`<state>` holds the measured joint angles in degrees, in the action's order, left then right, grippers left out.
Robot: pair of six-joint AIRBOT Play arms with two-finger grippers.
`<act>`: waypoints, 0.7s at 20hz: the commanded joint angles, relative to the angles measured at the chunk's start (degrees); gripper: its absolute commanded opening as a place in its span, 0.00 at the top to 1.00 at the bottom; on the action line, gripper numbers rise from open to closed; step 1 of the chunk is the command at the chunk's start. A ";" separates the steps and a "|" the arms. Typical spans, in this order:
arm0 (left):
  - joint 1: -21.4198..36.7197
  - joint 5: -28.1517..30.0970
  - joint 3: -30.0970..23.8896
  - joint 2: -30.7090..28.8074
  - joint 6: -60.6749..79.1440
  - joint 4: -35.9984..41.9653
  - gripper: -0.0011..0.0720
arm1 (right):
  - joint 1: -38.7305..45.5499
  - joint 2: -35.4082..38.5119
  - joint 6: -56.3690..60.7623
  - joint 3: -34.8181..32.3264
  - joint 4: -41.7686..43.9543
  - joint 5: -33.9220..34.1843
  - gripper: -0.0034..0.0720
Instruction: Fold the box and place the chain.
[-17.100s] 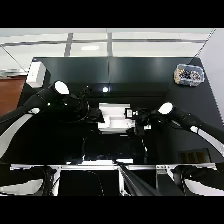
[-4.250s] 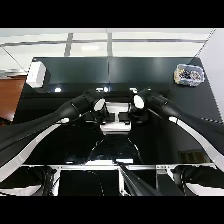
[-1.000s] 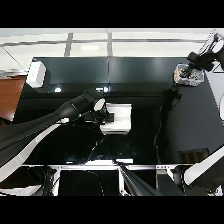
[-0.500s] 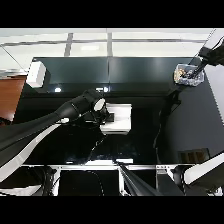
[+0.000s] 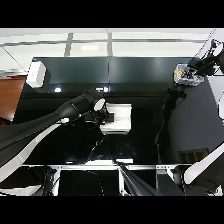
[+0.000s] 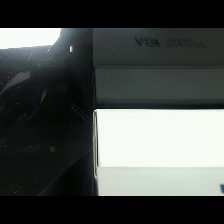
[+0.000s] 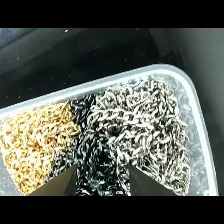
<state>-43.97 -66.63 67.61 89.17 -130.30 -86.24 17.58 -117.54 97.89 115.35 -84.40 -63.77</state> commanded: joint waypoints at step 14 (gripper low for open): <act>0.04 0.15 0.00 -0.02 0.00 -0.02 0.95 | -0.50 1.40 -8.79 0.35 6.34 -4.15 0.46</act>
<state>-43.97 -66.48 67.61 89.17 -130.32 -86.24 17.12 -116.40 90.26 115.68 -78.81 -65.58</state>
